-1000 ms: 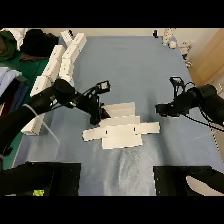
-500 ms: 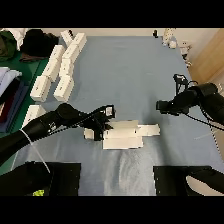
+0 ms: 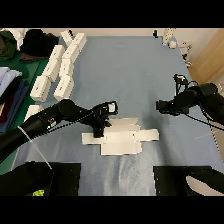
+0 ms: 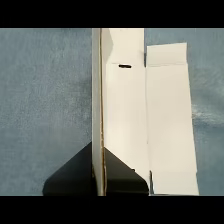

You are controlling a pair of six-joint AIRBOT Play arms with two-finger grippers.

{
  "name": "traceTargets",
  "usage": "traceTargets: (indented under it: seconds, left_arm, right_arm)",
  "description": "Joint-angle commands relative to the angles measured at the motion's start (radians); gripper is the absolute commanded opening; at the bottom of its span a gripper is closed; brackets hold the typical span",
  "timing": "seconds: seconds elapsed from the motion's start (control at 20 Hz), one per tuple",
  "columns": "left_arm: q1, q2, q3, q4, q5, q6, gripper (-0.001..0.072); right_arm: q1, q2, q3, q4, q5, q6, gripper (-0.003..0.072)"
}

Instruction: Fold the box.

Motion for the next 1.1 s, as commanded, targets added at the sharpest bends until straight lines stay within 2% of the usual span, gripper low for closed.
traceTargets:
  seconds: [0.0, 0.3, 0.5, 0.7, 0.9, 0.95, 1.0, 1.05]
  left_arm:
    - [0.000, -0.024, 0.011, -0.003, -0.027, -0.018, 0.0016]
    - [0.000, -0.097, 0.011, -0.021, -0.062, -0.010, 0.0018]
    - [0.000, -0.089, 0.011, -0.021, -0.069, -0.010, 0.0018]
    - [0.000, -0.082, 0.011, -0.016, -0.126, -0.005, 0.0018]
    - [0.000, -0.082, 0.011, -0.016, -0.110, 0.016, 0.0018]
    - [0.000, -0.082, 0.011, -0.016, -0.103, 0.016, 0.0018]
    - [0.000, -0.082, 0.011, -0.016, -0.102, 0.016, 0.0018]
    - [0.000, -0.082, 0.011, -0.016, -0.102, 0.016, 0.0018]
  right_arm:
    - [0.001, 0.000, 0.001, 0.000, 0.000, 0.001, 0.0307]
    - [0.002, 0.001, 0.001, 0.001, -0.001, 0.001, 0.0305]
    - [0.002, 0.001, 0.001, 0.002, -0.021, 0.000, 0.0304]
    - [0.002, 0.000, 0.001, 0.002, -0.024, 0.000, 0.0303]
    - [0.002, 0.001, 0.001, 0.037, -0.027, 0.000, 0.0283]
    - [0.002, 0.001, 0.001, 0.066, -0.033, -0.009, 0.0222]
    - [0.002, 0.001, 0.001, 0.110, -0.047, -0.050, 0.0081]
    - [0.002, 0.001, 0.002, 0.163, -0.070, -0.098, 0.0005]
